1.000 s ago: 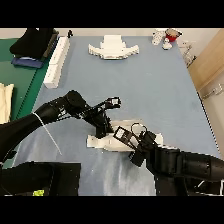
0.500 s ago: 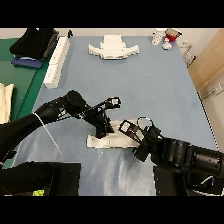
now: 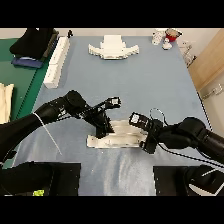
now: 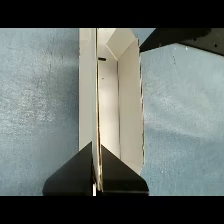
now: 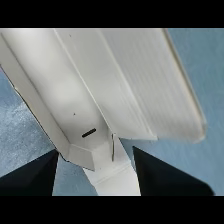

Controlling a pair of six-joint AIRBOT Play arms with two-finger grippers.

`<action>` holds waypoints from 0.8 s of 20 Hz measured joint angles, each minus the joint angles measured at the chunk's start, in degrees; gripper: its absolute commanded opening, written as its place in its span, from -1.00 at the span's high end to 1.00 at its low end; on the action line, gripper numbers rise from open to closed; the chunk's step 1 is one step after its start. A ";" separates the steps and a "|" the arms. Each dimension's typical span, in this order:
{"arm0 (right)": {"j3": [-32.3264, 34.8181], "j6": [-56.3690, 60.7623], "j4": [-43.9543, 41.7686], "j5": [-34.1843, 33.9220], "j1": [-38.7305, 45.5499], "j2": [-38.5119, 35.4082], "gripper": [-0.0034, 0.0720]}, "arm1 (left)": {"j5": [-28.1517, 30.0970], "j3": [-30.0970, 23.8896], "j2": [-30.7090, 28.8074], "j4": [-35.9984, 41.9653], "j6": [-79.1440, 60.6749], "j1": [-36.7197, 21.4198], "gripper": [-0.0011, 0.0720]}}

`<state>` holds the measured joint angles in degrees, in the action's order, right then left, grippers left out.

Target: Fold the box.

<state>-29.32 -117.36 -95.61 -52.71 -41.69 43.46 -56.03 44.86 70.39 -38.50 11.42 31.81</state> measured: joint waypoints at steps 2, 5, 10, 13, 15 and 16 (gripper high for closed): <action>0.98 -11.50 -7.61 0.72 5.44 -0.09 -0.98 | 0.00 0.00 0.00 0.00 0.00 0.00 0.94; 2.56 -25.68 -16.83 1.27 11.98 -0.07 -0.99 | 0.00 0.00 0.00 0.00 0.00 0.00 0.94; 3.67 -39.87 -24.94 1.33 17.88 2.82 -0.98 | 0.00 0.00 0.00 0.00 0.00 0.00 0.94; 3.80 -44.13 -27.45 1.33 18.95 5.33 -0.98 | -0.02 0.00 0.00 0.00 0.00 0.00 0.94; 3.89 -46.12 -28.44 1.36 19.26 6.62 -0.99 | -0.02 0.00 0.00 0.00 0.00 0.00 0.94; 3.89 -46.71 -28.74 1.33 19.37 7.13 -0.99 | -0.02 0.00 0.00 0.00 0.00 0.00 0.94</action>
<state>-25.43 -164.07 -124.36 -51.37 -22.33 50.59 -56.05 44.86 70.39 -38.50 11.42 31.81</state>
